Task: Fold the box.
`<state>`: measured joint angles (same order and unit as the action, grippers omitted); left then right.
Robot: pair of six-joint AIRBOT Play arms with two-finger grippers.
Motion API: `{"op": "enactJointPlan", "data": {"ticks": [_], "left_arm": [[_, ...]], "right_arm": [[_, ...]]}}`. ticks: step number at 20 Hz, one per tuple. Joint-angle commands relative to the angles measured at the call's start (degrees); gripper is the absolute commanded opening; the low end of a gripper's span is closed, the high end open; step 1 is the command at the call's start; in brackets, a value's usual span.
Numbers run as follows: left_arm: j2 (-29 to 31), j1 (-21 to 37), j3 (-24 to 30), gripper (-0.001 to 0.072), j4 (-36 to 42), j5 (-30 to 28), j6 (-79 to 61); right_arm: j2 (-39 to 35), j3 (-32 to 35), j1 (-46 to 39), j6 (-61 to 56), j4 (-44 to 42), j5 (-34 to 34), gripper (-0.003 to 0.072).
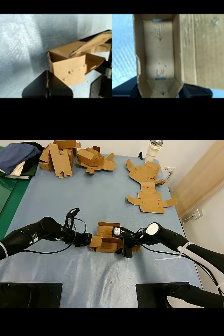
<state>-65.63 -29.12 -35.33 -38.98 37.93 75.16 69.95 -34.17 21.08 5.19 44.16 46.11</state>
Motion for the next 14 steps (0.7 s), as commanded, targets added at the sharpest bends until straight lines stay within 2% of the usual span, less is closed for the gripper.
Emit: {"op": "enactJointPlan", "data": {"ticks": [1,14], "left_arm": [[0.0,1.1,-2.0,0.0012,-3.3,2.5,1.3],[0.0,2.3,-2.1,0.0011,-0.4,5.7,0.0]], "right_arm": [[0.0,0.0,0.1,0.0,0.0,0.1,0.0542],[0.0,0.0,0.1,0.0,0.0,0.2,0.0543]]}}
